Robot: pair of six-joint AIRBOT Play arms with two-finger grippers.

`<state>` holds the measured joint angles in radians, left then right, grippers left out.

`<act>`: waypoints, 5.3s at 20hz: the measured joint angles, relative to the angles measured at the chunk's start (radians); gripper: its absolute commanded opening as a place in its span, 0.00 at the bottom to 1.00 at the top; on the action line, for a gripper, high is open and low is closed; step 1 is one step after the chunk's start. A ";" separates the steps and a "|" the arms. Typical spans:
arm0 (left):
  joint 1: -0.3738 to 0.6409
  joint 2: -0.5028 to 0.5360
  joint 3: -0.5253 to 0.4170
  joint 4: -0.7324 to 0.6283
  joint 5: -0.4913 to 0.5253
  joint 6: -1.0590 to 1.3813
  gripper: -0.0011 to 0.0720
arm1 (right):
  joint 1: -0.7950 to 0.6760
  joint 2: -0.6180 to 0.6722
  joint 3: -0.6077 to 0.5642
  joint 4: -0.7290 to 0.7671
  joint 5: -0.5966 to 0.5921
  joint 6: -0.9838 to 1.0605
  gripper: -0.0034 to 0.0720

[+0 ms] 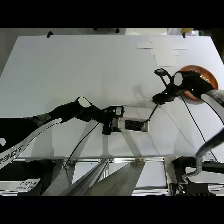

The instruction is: Fold the box and place the chain.

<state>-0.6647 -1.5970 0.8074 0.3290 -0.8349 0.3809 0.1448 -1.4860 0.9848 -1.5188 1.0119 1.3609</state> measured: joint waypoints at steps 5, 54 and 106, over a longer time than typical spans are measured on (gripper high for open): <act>0.000 0.000 0.000 0.000 0.000 0.000 0.20 | 0.010 -0.014 0.001 -0.004 -0.001 0.000 0.07; 0.000 0.000 0.000 0.000 0.000 0.000 0.20 | 0.278 0.341 0.109 0.505 0.238 -0.307 0.24; 0.000 0.000 0.000 -0.001 0.002 0.000 0.20 | 0.423 0.321 -0.133 0.344 0.116 -0.689 0.35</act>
<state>-0.6647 -1.5970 0.8074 0.3279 -0.8326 0.3809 0.5678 -1.1652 0.8516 -1.1751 1.1282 0.6716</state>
